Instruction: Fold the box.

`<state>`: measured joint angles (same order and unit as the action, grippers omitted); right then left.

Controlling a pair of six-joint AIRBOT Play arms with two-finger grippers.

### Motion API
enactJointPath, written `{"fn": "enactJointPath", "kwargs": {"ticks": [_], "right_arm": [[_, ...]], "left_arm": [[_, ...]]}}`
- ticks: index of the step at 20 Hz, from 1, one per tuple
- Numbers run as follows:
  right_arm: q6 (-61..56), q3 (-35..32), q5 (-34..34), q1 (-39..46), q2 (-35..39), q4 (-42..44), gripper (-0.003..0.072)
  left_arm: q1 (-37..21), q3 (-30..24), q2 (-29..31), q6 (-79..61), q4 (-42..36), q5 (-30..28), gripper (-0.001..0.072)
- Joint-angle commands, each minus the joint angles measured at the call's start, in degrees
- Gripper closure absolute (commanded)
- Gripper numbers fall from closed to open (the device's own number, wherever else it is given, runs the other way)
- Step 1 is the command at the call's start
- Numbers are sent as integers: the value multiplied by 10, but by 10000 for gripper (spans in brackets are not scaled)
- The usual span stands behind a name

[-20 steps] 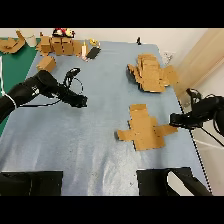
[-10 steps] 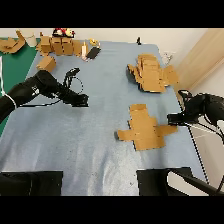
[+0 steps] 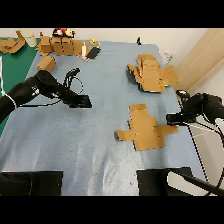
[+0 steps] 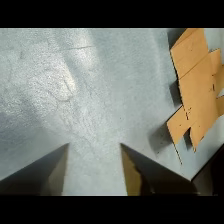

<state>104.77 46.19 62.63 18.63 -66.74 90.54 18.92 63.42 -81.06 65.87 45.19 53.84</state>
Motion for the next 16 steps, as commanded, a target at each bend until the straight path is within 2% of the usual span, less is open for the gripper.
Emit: {"fn": "enactJointPath", "kwargs": {"ticks": [1, 4, 7, 8, 9, 11, 14, 16], "right_arm": [[14, 0, 17, -1, -24, 45, 230], [33, 0, 45, -1, -28, 79, 252], [33, 0, 98, -2, -28, 90, 355], [33, 0, 111, -2, -28, 91, 417], [33, 0, 121, -2, -28, 94, 428], [39, 0, 138, -2, -28, 133, 668], [85, -1, 159, -17, -24, 267, 683], [89, -1, 161, -53, -17, 307, 684]], "left_arm": [[0, 0, 0, 0, -2, 9, 181], [0, 0, 0, -1, -2, 8, 182], [0, 0, 0, -5, -2, 8, 182], [0, 0, 0, -7, -2, 8, 182], [0, 0, 0, -8, -2, 7, 182], [-3, 0, 0, -12, -3, 9, 182], [-20, 8, 0, -19, -8, 39, 182], [-41, 10, 0, -27, -28, 65, 182]]}}
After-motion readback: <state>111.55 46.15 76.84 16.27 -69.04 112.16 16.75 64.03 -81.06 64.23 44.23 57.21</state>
